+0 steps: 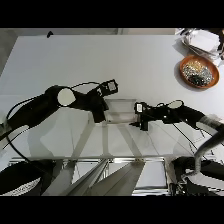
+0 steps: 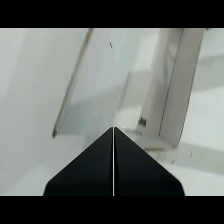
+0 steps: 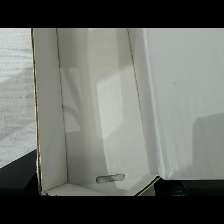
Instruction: Fold the box and place the chain.
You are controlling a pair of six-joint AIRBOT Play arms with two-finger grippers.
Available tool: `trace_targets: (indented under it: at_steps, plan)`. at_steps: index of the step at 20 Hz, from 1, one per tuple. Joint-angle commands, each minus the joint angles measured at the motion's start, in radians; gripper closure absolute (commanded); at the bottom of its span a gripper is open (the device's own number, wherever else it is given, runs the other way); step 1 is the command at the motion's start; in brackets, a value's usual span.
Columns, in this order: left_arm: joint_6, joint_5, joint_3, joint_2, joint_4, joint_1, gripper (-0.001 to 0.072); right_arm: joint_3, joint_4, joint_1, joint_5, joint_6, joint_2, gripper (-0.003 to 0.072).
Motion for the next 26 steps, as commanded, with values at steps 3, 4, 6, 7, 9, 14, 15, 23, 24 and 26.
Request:
trace_targets:
  at_steps: [3,4,6,7,9,14,15,23,24,26]
  plan:
    - [0.005,-0.068,-0.056,0.038,0.094,0.020,0.0707,0.000,0.000,0.000,0.002,0.000,0.001,0.0383]
    - [0.016,-0.051,-0.079,0.032,0.095,0.019,0.0707,0.000,0.000,0.000,0.001,0.000,0.001,0.0383]
    - [0.052,-0.024,-0.113,0.017,0.076,0.019,0.0707,0.000,0.000,0.000,0.002,0.000,0.001,0.0383]
    - [0.053,-0.004,-0.120,0.005,0.068,0.019,0.0706,0.000,0.000,0.000,0.002,0.000,0.001,0.0383]
    - [0.053,0.037,-0.123,-0.027,0.058,0.019,0.0703,0.000,0.000,0.000,0.002,0.000,0.001,0.0383]
    - [0.117,0.116,-0.123,-0.129,-0.008,0.019,0.0703,0.000,0.000,0.000,0.002,0.000,0.001,0.0383]
    - [0.128,0.116,-0.123,-0.141,-0.009,0.019,0.0703,0.000,0.000,0.000,0.002,0.000,0.001,0.0383]
    - [0.135,0.114,-0.123,-0.204,-0.006,0.020,0.0703,0.000,0.000,0.000,0.002,0.000,0.001,0.0383]
    - [0.135,0.111,-0.123,-0.209,-0.006,0.020,0.0703,0.000,0.000,0.000,0.002,0.000,0.001,0.0383]
    - [0.135,0.099,-0.123,-0.209,-0.005,0.023,0.0703,0.000,0.000,0.000,0.002,0.000,0.001,0.0383]
